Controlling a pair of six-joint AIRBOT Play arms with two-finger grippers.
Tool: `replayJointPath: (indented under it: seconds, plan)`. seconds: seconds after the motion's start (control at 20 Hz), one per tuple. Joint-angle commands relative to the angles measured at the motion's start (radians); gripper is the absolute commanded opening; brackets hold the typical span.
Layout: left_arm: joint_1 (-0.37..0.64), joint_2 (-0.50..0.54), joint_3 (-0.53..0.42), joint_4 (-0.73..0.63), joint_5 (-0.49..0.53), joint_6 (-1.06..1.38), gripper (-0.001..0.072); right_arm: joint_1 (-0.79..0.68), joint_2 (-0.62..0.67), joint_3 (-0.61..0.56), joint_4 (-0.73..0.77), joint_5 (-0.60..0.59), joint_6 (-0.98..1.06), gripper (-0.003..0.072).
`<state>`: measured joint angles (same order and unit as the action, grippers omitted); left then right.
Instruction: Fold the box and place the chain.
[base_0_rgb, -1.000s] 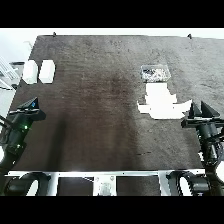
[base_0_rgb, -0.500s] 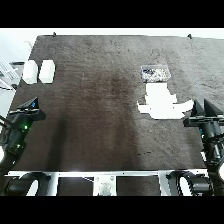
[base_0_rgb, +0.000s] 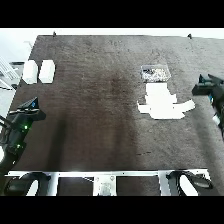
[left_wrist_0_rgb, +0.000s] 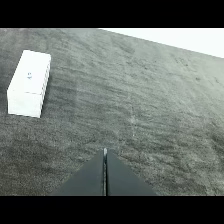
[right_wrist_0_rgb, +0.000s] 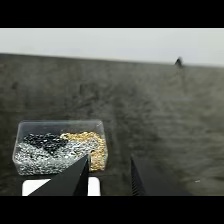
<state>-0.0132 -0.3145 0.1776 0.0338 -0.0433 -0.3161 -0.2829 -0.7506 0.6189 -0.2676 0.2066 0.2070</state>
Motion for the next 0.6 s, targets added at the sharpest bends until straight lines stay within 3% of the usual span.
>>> replayJointPath:
  seconds: [0.0,0.1,0.15,0.25,0.3,0.4,0.55]
  plan:
    - [0.0,0.0,0.0,0.0,0.0,0.0,0.002,-0.226,-0.322,0.237,-0.16,0.451,0.312,0.0323]
    - [0.0,0.001,0.0,0.0,0.0,0.0,0.002,-0.349,-0.435,0.36,-0.373,0.668,0.483,0.03]
    - [0.0,0.0,0.0,0.0,0.0,0.0,0.002,-0.398,-0.468,0.412,-0.454,0.719,0.552,0.0305]
    - [0.0,0.0,0.0,0.0,0.0,0.0,0.002,-0.473,-0.52,0.52,-0.593,0.785,0.681,0.0392]
    - [0.0,0.0,0.0,0.0,0.0,0.0,0.002,-0.494,-0.554,0.584,-0.658,0.836,0.729,0.0393]
    - [0.0,0.0,0.0,0.0,0.0,0.0,0.002,-0.512,-0.66,0.732,-0.737,0.987,0.755,0.0452]
    - [0.0,0.0,0.0,0.0,0.0,0.0,0.002,-0.497,-0.837,0.922,-0.795,1.185,0.761,0.0454]
